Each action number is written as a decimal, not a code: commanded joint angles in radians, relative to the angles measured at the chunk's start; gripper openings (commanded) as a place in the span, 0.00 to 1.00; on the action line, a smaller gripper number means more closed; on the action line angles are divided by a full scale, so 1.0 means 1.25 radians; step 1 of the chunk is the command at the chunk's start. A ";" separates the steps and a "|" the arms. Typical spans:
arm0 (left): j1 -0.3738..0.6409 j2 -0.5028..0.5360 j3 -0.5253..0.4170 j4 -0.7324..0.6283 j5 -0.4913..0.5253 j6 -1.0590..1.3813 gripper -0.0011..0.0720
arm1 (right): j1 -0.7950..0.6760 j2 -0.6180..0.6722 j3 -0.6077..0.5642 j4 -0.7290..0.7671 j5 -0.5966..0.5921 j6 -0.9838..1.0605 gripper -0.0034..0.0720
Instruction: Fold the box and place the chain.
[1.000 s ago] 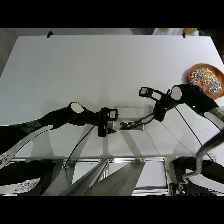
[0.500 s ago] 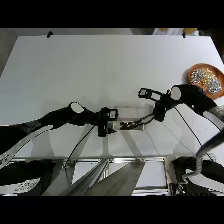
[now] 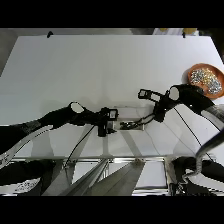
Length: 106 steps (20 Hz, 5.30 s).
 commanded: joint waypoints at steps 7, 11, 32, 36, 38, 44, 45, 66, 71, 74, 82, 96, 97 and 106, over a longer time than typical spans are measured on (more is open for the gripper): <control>0.001 0.001 0.000 0.000 0.000 0.000 0.39 | 0.038 0.199 0.000 -0.025 0.018 0.071 0.07; 0.001 0.001 0.000 0.000 0.000 0.000 0.39 | 0.117 0.316 0.000 0.016 0.027 0.152 0.07; 0.001 0.001 0.000 0.000 0.000 0.000 0.39 | 0.322 0.263 0.000 0.327 -0.093 0.235 0.12; 0.001 0.001 0.000 0.000 0.000 0.000 0.39 | 0.322 0.215 0.000 0.321 -0.106 0.235 0.24; 0.001 0.001 0.000 0.000 0.001 0.000 0.39 | 0.322 0.226 0.012 0.302 -0.099 0.236 0.32; 0.001 0.001 0.000 0.000 0.000 0.000 0.39 | 0.175 0.307 0.048 0.218 0.094 0.196 0.29; 0.001 0.001 0.000 0.000 0.000 0.000 0.39 | 0.137 0.316 0.048 0.200 0.134 0.164 0.20; 0.001 0.001 0.000 0.000 0.000 0.000 0.39 | -0.017 0.154 -0.128 0.020 -0.088 0.550 0.38; 0.000 0.001 0.000 0.000 0.000 0.000 0.39 | -0.017 0.121 -0.128 0.020 -0.092 0.576 0.39; 0.001 0.001 0.000 0.000 0.000 0.000 0.39 | -0.017 0.104 -0.128 0.020 -0.092 0.576 0.33; 0.001 0.001 0.000 0.000 0.000 0.000 0.39 | -0.017 0.242 -0.127 0.021 -0.070 0.575 0.07; 0.001 0.001 0.000 0.000 0.000 0.000 0.39 | 0.214 0.509 -0.127 0.326 -0.124 0.539 0.07; 0.001 0.001 0.000 0.000 0.001 0.000 0.39 | 0.242 0.501 -0.127 0.325 -0.148 0.559 0.07; 0.000 0.001 0.000 0.000 0.000 0.000 0.39 | 0.381 0.363 -0.127 0.323 -0.233 0.598 0.07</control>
